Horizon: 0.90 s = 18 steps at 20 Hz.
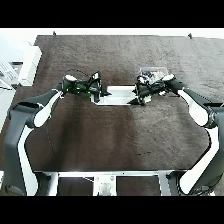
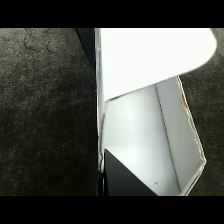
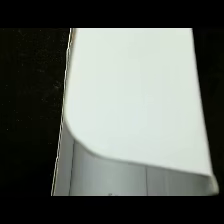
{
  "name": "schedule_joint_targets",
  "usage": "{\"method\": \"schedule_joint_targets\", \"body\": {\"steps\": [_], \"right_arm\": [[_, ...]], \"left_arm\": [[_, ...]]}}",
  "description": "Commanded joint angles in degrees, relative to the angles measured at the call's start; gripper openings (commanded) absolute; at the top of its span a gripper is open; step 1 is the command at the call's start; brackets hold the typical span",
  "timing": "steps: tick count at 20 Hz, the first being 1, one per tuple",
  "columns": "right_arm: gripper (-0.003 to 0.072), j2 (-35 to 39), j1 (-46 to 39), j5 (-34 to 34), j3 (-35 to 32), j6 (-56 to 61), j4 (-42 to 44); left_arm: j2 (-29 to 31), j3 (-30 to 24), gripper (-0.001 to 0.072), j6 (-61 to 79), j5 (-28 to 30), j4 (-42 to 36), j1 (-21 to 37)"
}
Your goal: Fold the box and place the chain.
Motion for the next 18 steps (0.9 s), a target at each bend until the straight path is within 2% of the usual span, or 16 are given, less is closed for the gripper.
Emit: {"method": "schedule_joint_targets", "body": {"steps": [1, 18], "right_arm": [[0.0645, -0.9, 0.1, 0.8, 1.3, 0.0, -0.5], [0.0645, -1.0, 0.7, 0.8, 1.3, 0.0, -1.6]], "left_arm": [[0.0, 0.0, 0.0022, 0.0, 0.0, 0.0, 0.0], [0.0, 0.0, 0.0022, 0.0, 0.0, 0.0, 0.0]]}}
